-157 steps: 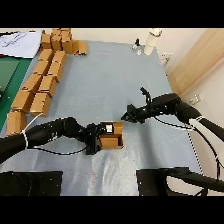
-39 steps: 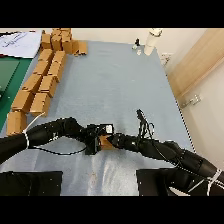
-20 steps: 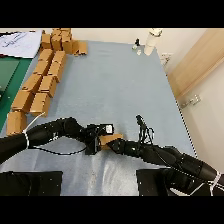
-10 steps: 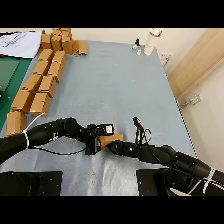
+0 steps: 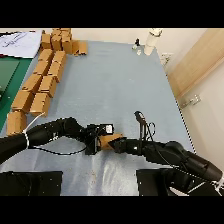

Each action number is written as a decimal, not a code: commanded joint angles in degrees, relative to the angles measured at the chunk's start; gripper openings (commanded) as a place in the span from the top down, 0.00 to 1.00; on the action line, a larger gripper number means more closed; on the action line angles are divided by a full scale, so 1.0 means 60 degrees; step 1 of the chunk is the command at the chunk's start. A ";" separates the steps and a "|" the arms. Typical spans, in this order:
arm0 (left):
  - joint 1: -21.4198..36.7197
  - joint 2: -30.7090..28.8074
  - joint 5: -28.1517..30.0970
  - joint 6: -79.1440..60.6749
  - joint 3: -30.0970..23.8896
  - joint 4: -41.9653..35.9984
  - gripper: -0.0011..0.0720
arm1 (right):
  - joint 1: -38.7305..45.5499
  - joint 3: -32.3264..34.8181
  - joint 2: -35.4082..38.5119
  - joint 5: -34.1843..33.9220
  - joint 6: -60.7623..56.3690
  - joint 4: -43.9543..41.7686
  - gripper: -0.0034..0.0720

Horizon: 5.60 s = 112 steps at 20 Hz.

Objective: Fold the box.

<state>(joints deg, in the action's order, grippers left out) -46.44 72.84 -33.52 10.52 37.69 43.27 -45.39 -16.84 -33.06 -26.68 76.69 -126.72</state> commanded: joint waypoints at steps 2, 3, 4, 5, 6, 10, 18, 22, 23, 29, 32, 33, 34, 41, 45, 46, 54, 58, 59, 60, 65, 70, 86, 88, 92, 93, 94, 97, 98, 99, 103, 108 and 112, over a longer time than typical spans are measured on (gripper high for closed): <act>0.0000 0.0004 0.0004 -0.0004 -0.0004 0.0004 0.29 | 0.0831 -0.0994 0.0605 -0.3931 -0.2561 0.3985 0.96; 0.0000 0.0004 0.0004 -0.0007 -0.0004 0.0004 0.29 | 0.1060 -0.1282 0.0605 -0.4787 -0.3337 0.4816 0.96; 0.0000 0.0004 0.0007 -0.0004 -0.0004 0.0004 0.29 | 0.1348 -0.1537 0.0601 -0.5515 -0.3738 0.5384 0.95; 0.0000 0.0004 0.0007 -0.0007 -0.0004 0.0004 0.29 | 0.1647 -0.1705 0.0597 -0.5927 -0.3792 0.5676 0.95; 0.0000 0.0004 0.0033 -0.0015 -0.0004 0.0004 0.29 | 0.1985 -0.1803 0.0583 -0.6120 -0.3792 0.5814 0.95; 0.0000 0.0004 0.0994 -0.0022 -0.0004 0.0000 0.29 | 0.3326 -0.1832 0.0557 -0.6116 -0.4116 0.5803 0.95; 0.0055 -0.0080 0.1020 0.0350 0.0007 -0.0229 0.29 | 0.4353 -0.1832 -0.0178 -0.5555 -0.4725 0.5785 0.95; 0.0954 -0.1067 0.0991 0.3034 0.0007 0.0951 0.29 | 0.4353 -0.1829 -0.0718 -0.5268 -0.4717 0.5537 0.95; 0.1388 -0.1453 0.0885 0.4244 0.0007 0.1424 0.29 | 0.4353 -0.1829 -0.0809 -0.5213 -0.4714 0.5537 0.95; 0.4397 -0.3552 -0.3027 0.9384 0.0007 0.4269 0.29 | 0.4353 -0.1825 -0.0867 -0.5042 -0.4430 0.5635 0.95; 0.5508 -0.4193 -0.4845 1.1020 0.0004 0.5435 0.29 | 0.4353 -0.1821 -0.0867 -0.4911 -0.4251 0.5694 0.95; 0.5785 -0.4339 -0.5333 1.1489 0.0004 0.5676 0.29 | 0.4353 -0.1821 -0.0867 -0.4885 -0.4178 0.5694 0.95; 0.6040 -0.4484 -0.5829 1.1810 0.0007 0.5803 0.29 | 0.4353 -0.1825 -0.0867 -0.4881 -0.4116 0.5697 0.95; 0.6444 -0.4896 -0.8171 1.3774 -0.0007 0.6000 0.29 | 0.4353 -0.1821 -0.0867 -0.4852 -0.3756 0.5737 0.95; 0.6444 -0.4863 -0.7949 1.4692 -0.0007 0.7067 0.29 | 0.4353 -0.1821 -0.0867 -0.4863 -0.3519 0.5723 0.95; 0.6444 -0.4849 -0.7668 1.4692 -0.0007 0.7253 0.29 | 0.4353 -0.1825 -0.0867 -0.4860 -0.3515 0.5727 0.95; 0.6444 -0.3217 -0.5421 1.4553 -0.0007 0.7388 0.29 | 0.4353 -0.1825 -0.0867 -0.4881 -0.3413 0.5719 0.95; 0.6444 -0.2554 -0.5129 1.4684 -0.0007 0.8062 0.29 | 0.4353 -0.1825 -0.0863 -0.4889 -0.3413 0.5548 0.95; 0.6444 -0.2561 -0.4943 1.4692 -0.0004 0.8266 0.29 | 0.4353 -0.1825 -0.0863 -0.4885 -0.3413 0.5537 0.95; 0.6448 -0.2565 -0.4721 1.4684 -0.0004 0.8335 0.28 | 0.4353 -0.1825 -0.0867 -0.4885 -0.3413 0.5537 0.95; 0.6444 -0.2568 -0.5071 1.4557 -0.0004 0.8338 0.03 | 0.4353 -0.1825 -0.0863 -0.4885 -0.3413 0.5537 0.95; 0.6444 -0.2656 -0.5628 1.4382 0.0080 0.8375 0.03 | 0.4353 -0.1821 -0.0863 -0.4889 -0.3340 0.5537 0.95; 0.4823 -0.3595 -0.5719 1.2641 0.2331 0.2801 0.97 | 0.4350 -0.3756 -0.3370 -0.5439 -0.1297 0.4120 0.95; 0.4040 -0.2572 -0.5464 1.2448 0.2575 0.2798 0.97 | 0.4342 -0.4878 -0.4360 -0.5799 -0.0925 0.4120 0.95; 0.2779 -0.0747 -0.4430 1.1806 0.3617 0.3002 0.97 | 0.4331 -0.6506 -0.5617 -0.5887 -0.0765 0.4036 0.95; 0.2597 -0.0368 -0.4222 1.1806 0.3912 0.3002 0.97 | 0.4331 -0.6747 -0.5803 -0.5890 -0.0765 0.3945 0.95; 0.2503 -0.0044 -0.4178 1.1810 0.4182 0.2998 0.97 | 0.4320 -0.6896 -0.5934 -0.5883 -0.0721 0.3876 0.95; 0.2437 0.0623 -0.4153 1.1715 0.4750 0.2998 0.97 | 0.4076 -0.7020 -0.6302 -0.5850 -0.0044 0.3796 0.95; 0.2437 0.0754 -0.4095 1.1519 0.4860 0.2991 0.97 | 0.3927 -0.7020 -0.6455 -0.5839 0.0324 0.3799 0.95; 0.2441 0.0852 -0.4044 1.1460 0.4918 0.2969 0.97 | 0.3807 -0.7020 -0.6594 -0.5796 0.0637 0.3810 0.95; 0.2441 0.0918 -0.4014 1.1464 0.4932 0.2932 0.97 | 0.3745 -0.7020 -0.6725 -0.5861 0.0729 0.3821 0.95; 0.2437 0.0918 -0.3985 1.1464 0.4932 0.2929 0.97 | 0.3752 -0.7020 -0.6728 -0.5887 0.0729 0.3840 0.95; 0.2437 0.0918 -0.3989 1.1464 0.4932 0.2929 0.97 | 0.3756 -0.7020 -0.6728 -0.5887 0.0729 0.3840 0.95</act>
<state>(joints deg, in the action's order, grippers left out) -31.81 78.32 -57.49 79.37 67.22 60.84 -22.81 -58.89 -73.38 -61.98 80.95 -103.68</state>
